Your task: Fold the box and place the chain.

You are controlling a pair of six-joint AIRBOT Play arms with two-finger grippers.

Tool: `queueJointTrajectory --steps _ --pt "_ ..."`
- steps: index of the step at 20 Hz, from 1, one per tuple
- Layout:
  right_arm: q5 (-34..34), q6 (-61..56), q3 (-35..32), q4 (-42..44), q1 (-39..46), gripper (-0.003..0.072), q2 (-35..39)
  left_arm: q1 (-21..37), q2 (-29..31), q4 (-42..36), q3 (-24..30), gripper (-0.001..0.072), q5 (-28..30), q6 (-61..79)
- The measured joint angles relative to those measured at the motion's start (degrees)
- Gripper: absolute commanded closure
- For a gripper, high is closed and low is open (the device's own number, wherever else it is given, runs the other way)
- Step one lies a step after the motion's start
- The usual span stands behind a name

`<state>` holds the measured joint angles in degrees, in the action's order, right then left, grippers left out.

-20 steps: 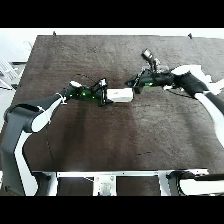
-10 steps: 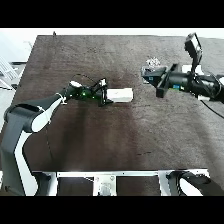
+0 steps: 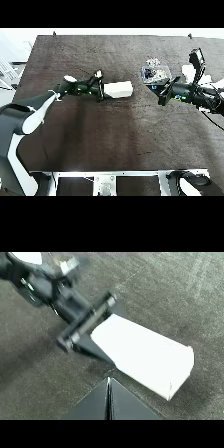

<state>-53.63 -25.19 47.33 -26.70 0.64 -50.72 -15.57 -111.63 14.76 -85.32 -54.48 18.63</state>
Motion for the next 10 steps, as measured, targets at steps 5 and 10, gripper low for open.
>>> queueJointTrajectory --steps 5,10 --pt "0.9 -0.2 -0.3 0.2 0.1 0.0681 0.2 8.4 10.4 1.7 0.2 0.0693 -3.5 -10.0" --pt "1.2 -0.6 -0.3 0.3 0.1 0.0681 0.2 21.0 19.5 11.5 0.2 0.0693 4.3 -25.4"
